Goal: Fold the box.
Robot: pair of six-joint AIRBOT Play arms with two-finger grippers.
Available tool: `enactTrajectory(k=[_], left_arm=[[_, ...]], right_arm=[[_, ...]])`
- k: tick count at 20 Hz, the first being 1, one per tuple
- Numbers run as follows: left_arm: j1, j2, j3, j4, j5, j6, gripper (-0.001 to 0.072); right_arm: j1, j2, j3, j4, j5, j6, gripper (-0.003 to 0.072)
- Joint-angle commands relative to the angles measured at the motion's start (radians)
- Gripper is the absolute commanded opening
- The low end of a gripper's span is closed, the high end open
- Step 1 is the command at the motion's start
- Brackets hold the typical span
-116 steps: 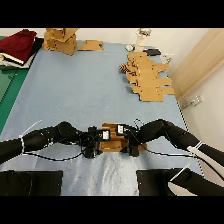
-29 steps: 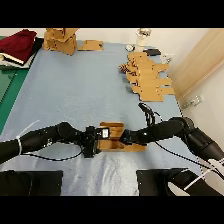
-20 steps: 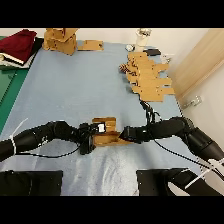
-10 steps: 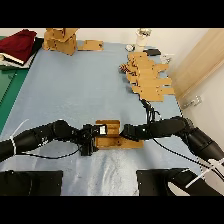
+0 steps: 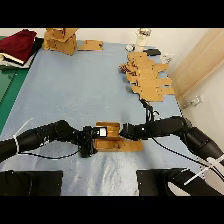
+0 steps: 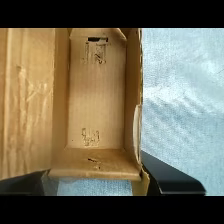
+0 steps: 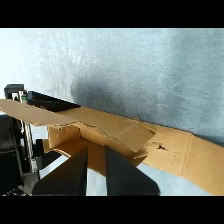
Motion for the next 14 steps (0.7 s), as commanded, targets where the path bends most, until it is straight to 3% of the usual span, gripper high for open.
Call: enactTrajectory(k=[1, 3, 4, 5, 9, 14], left_arm=[[0.0, -0.009, 0.0, 0.013, -0.019, 0.0, 0.0452], [0.0, -0.008, 0.0, 0.024, -0.02, -0.004, 0.0452], [0.0, -0.009, 0.0, 0.024, -0.02, -0.004, 0.0452], [0.0, -0.008, 0.0, 0.024, -0.019, -0.004, 0.0452], [0.0, -0.009, 0.0, 0.024, -0.022, -0.004, 0.0452], [0.0, -0.008, 0.0, 0.023, -0.021, -0.004, 0.0452]], right_arm=[[0.001, -0.003, 0.001, 0.01, 0.001, 0.0, 0.0159], [0.001, -0.003, 0.001, 0.023, 0.001, -0.001, 0.0129], [0.002, -0.003, 0.001, 0.033, 0.003, -0.007, 0.0032], [0.002, -0.004, 0.001, 0.051, 0.005, -0.036, 0.0004], [0.002, -0.043, 0.003, 0.116, 0.099, -0.139, 0.0004], [0.002, -0.194, 0.003, 0.117, 0.203, -0.228, 0.0004]])
